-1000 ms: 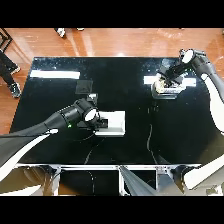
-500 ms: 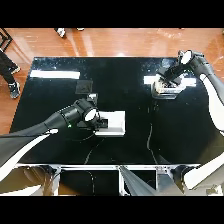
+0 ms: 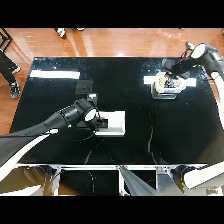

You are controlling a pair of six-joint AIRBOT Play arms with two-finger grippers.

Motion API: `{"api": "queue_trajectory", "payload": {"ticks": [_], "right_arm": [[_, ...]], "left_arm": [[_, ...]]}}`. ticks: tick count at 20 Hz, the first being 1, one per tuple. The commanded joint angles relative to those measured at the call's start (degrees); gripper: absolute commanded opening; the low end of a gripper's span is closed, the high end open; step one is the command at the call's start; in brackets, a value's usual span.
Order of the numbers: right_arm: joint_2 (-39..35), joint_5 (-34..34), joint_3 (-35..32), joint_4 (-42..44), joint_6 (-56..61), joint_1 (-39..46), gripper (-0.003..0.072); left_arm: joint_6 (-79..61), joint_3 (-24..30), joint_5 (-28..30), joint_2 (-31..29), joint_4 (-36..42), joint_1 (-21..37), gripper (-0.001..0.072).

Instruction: Fold the box and place the chain.

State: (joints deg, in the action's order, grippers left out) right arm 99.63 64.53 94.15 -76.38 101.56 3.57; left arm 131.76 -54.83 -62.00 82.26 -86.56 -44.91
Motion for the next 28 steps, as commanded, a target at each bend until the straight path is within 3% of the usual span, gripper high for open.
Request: {"api": "queue_trajectory", "payload": {"ticks": [1, 11, 15, 18, 23, 28], "right_arm": [[-7.15, 0.79, 0.07, 4.46, -8.13, 1.86, 0.0018], [-33.86, 5.05, 3.23, 11.89, -19.34, 2.73, 0.0017], [-41.44, 17.81, 2.49, 12.44, -21.4, 2.27, 0.0018], [-47.36, 21.11, -3.98, 13.68, -21.75, -0.22, 0.0017], [-52.48, 23.39, -21.33, 21.51, -22.69, -9.66, 0.0018], [-52.3, 14.19, -36.17, 26.32, -22.45, -24.55, 0.0018]], "left_arm": [[-0.04, 0.02, 0.0, 0.02, -0.15, 0.04, 0.0026], [-0.46, 0.02, -1.11, 0.02, -0.17, 0.04, 0.0026], [-0.44, 0.02, -1.07, 0.02, -0.24, 0.04, 0.0026], [-0.44, 0.02, -1.05, 0.02, -0.48, 0.04, 0.0026], [-0.44, 0.02, -1.09, 0.02, -1.03, 0.04, 0.0026], [-0.44, 0.02, -1.14, 0.02, -1.01, 0.04, 0.0025]]}}
